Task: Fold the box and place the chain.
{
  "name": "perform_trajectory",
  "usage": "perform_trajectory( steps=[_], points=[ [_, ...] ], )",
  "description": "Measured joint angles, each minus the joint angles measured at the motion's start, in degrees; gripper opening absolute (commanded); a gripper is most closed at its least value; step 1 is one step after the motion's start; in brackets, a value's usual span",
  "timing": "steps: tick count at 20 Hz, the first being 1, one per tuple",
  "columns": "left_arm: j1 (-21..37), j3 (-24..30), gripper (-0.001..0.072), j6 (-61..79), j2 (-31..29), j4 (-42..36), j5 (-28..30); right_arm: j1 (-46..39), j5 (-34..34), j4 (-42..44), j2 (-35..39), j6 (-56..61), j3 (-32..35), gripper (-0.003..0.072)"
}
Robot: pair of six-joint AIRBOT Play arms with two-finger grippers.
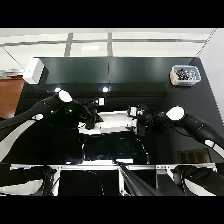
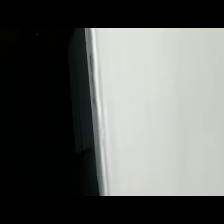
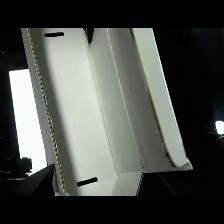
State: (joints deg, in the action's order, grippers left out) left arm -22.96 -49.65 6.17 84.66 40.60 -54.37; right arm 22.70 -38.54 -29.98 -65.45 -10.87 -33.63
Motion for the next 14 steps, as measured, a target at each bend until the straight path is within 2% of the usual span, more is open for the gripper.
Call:
perform_trajectory(
  steps=[6,14],
  points=[
    [0.0,0.0,0.0028,0.1,0.0,-0.1,-0.1,-1.6,-3.5,5.5,-2.1,-3.0,0.0,0.0677],
    [0.0,0.0,0.0028,0.0,0.0,-0.1,-0.2,-1.9,-5.5,3.1,-5.8,-5.9,0.0,0.0676]
  ],
)
